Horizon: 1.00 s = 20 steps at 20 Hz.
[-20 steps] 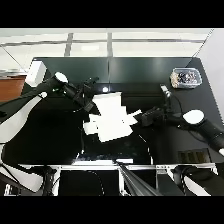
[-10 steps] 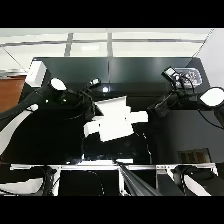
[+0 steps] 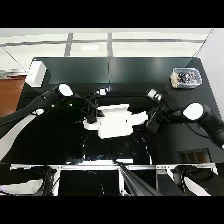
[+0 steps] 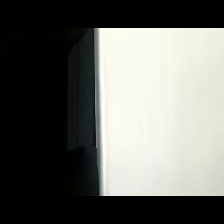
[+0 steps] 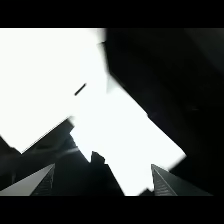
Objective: Fold the box and place the chain.
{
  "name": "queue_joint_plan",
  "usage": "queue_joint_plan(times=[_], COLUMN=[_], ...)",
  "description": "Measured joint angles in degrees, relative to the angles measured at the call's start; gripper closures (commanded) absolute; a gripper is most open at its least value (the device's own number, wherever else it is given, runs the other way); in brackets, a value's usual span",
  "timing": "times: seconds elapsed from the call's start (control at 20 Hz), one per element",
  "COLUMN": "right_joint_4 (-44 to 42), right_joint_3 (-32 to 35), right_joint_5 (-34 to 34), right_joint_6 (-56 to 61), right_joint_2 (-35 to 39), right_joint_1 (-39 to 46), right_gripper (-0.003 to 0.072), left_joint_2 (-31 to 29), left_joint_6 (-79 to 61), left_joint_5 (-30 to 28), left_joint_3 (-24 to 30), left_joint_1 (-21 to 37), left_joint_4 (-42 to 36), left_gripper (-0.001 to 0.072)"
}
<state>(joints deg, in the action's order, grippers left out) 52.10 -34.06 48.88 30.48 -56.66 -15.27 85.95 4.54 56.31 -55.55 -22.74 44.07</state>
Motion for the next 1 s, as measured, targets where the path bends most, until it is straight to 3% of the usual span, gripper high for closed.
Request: queue_joint_plan(times=[0.4,1.0], right_joint_4=[-1.11,-10.80], right_joint_3=[3.15,3.39], right_joint_5=[-1.53,-13.16], right_joint_6=[-21.57,-28.79], right_joint_2=[-1.97,-10.27], right_joint_1=[-7.91,-16.74], right_gripper=[0.0000,0.0000], left_joint_2=[0.17,0.55], left_joint_6=[-2.64,-1.44], left_joint_5=[-0.42,-0.39], left_joint_3=[0.22,0.42], left_joint_1=[-0.17,-0.17], left_joint_4=[0.24,0.46], left_gripper=[0.0686,0.0685])
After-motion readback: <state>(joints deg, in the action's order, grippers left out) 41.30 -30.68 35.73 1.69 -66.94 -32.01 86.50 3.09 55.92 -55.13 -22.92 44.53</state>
